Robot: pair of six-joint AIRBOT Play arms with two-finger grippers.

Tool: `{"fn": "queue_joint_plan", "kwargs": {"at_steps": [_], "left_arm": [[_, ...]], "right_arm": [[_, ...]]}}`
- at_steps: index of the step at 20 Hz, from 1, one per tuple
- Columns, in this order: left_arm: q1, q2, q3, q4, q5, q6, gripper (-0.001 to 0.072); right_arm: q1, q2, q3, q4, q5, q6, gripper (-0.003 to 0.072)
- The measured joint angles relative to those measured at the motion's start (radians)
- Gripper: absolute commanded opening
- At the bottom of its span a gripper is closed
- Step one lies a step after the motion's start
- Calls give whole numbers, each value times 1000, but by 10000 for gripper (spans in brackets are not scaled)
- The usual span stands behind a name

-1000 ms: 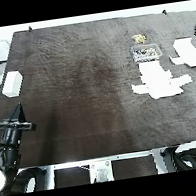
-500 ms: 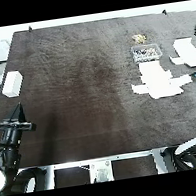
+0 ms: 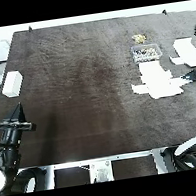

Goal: Fold the box and place the chain.

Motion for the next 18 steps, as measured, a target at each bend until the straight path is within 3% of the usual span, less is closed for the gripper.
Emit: {"fn": "queue_joint_plan", "kwargs": {"at_steps": [1, 4, 5, 6, 7, 13, 18], "left_arm": [[0, 0, 0, 0, 0, 0, 21], [0, 0, 0, 0, 0, 0, 21], [0, 0, 0, 0, 0, 0, 21], [0, 0, 0, 0, 0, 0, 21], [0, 0, 0, 0, 0, 0, 21], [0, 0, 0, 0, 0, 0, 21], [0, 0, 0, 0, 0, 0, 21]], "right_arm": [[6, -4, 0, 0, 13, 1, 367], [27, -13, 0, -6, 70, 17, 366], [32, -15, -2, -8, 87, 24, 324], [38, -15, -3, -8, 99, 26, 94], [42, -16, -4, -5, 113, 28, 10], [57, 9, -48, 62, 183, 63, 5], [113, 145, -292, 108, 148, 43, 4]]}}
